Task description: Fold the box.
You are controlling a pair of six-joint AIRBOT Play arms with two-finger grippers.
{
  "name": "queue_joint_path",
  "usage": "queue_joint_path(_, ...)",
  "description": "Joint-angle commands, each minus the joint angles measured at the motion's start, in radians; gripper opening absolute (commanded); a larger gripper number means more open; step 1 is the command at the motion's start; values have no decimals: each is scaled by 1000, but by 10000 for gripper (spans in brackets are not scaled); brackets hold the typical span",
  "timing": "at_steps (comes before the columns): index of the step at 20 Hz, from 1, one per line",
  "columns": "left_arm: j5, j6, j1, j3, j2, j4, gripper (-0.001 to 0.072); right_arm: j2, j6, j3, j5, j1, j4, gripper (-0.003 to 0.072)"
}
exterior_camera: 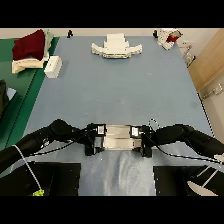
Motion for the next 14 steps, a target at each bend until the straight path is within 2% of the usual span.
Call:
queue_joint_path(1, 13, 108, -25, 0, -34, -95, 692, 0, 0, 1, 0, 0, 0, 545)
queue_joint_path(9, 12, 130, -25, 3, -97, -99, 692, 0, 0, 1, 0, 0, 0, 545)
queue_joint_path(14, 46, 79, -24, 3, -97, -80, 691, 0, 0, 1, 0, 0, 0, 545)
